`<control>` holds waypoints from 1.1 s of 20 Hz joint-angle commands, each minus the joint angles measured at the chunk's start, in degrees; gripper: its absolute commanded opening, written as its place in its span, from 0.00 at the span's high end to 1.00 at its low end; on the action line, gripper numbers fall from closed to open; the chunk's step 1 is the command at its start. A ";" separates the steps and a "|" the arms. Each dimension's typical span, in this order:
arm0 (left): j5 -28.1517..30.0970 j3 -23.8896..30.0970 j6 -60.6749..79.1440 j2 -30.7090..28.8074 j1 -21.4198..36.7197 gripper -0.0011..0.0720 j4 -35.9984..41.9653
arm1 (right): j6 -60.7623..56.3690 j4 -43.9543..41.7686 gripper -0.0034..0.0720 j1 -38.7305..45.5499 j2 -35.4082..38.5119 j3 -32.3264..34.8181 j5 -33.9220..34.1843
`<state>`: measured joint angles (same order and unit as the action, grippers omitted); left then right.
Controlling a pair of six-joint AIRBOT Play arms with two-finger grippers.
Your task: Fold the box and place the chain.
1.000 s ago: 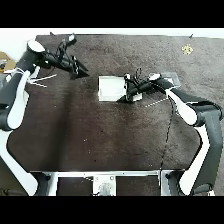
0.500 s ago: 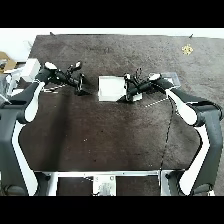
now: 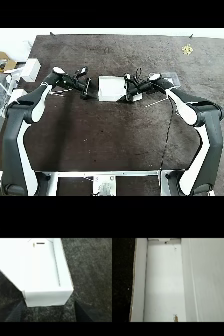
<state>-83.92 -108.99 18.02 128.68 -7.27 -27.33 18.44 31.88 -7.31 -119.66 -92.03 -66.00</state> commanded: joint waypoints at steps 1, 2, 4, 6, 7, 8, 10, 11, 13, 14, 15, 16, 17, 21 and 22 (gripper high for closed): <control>0.26 0.02 -0.04 0.39 -0.31 0.00 0.70 | 0.00 0.00 0.36 0.00 0.00 0.02 0.00; 0.26 0.02 -0.04 0.39 -0.31 0.00 0.68 | 0.00 0.00 0.36 0.00 0.00 0.02 -0.02; 0.31 0.02 -0.59 0.39 -0.31 0.00 0.68 | 0.00 0.00 0.36 0.00 0.00 0.02 -0.02; 0.39 0.02 -1.53 0.39 -0.31 0.00 0.68 | 0.00 0.00 0.36 0.00 0.00 0.02 -0.02; 0.57 0.02 -1.53 0.39 -0.31 0.00 0.70 | 0.00 0.00 0.36 0.00 0.00 0.02 -0.02; 0.74 0.02 -1.55 0.39 -0.33 0.00 0.70 | 0.00 0.00 0.36 0.00 0.00 0.02 -0.02; 1.05 0.02 -1.53 0.46 -0.98 0.00 0.61 | 0.00 0.00 0.36 0.00 0.00 0.02 -0.02; 1.05 0.02 -1.51 0.46 -1.62 0.00 0.61 | 0.00 0.00 0.36 0.00 0.00 0.02 -0.02; 2.62 0.02 -2.73 0.50 -2.69 0.00 0.28 | 0.00 0.00 0.36 0.00 0.00 0.02 -0.02; 3.72 0.02 -3.17 0.70 -2.69 0.00 0.46 | 0.00 0.00 0.36 0.00 0.00 0.02 0.00; 4.07 0.02 -3.10 1.11 -2.69 0.00 1.03 | 0.00 0.00 0.36 0.00 0.00 0.02 -0.02; 4.28 0.02 -3.04 1.77 -2.80 0.00 1.03 | 0.00 0.00 0.36 0.00 0.00 0.02 -0.02; 4.50 0.02 -2.97 2.29 -3.04 0.00 1.03 | 0.00 0.00 0.36 0.00 0.00 0.02 -0.02; 8.15 0.00 -1.99 3.10 -4.57 0.00 1.68 | 0.00 0.00 0.36 0.00 0.00 0.02 0.00; 8.13 0.00 -1.57 3.10 -4.72 0.00 2.36 | 0.00 0.00 0.36 0.00 0.00 0.02 -0.02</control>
